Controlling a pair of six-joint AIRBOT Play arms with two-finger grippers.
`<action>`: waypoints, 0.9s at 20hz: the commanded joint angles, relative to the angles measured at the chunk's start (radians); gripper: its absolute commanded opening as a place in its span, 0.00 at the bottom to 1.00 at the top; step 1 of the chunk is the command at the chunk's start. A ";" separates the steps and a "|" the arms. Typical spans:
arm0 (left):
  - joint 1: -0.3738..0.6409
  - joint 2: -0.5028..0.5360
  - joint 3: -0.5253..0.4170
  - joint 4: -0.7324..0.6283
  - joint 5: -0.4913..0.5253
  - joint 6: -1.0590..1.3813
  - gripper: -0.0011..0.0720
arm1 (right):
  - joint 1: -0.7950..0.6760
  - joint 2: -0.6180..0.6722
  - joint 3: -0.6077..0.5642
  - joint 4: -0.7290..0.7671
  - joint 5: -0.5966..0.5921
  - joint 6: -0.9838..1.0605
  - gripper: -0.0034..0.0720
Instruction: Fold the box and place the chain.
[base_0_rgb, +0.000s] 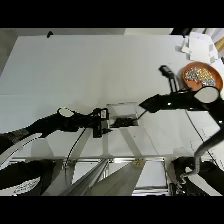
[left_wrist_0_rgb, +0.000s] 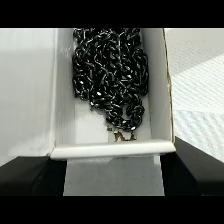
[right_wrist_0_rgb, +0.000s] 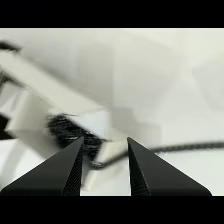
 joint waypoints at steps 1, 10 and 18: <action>0.000 0.000 0.000 0.000 0.000 0.000 0.16 | -0.195 0.025 0.003 -0.251 -0.068 0.198 0.42; 0.000 0.000 0.000 0.000 0.000 0.000 0.16 | -0.098 -0.238 0.081 -0.603 -0.234 0.373 0.52; 0.000 0.000 0.000 0.000 0.000 0.000 0.16 | 0.037 -0.416 0.177 -0.734 -0.197 0.462 0.51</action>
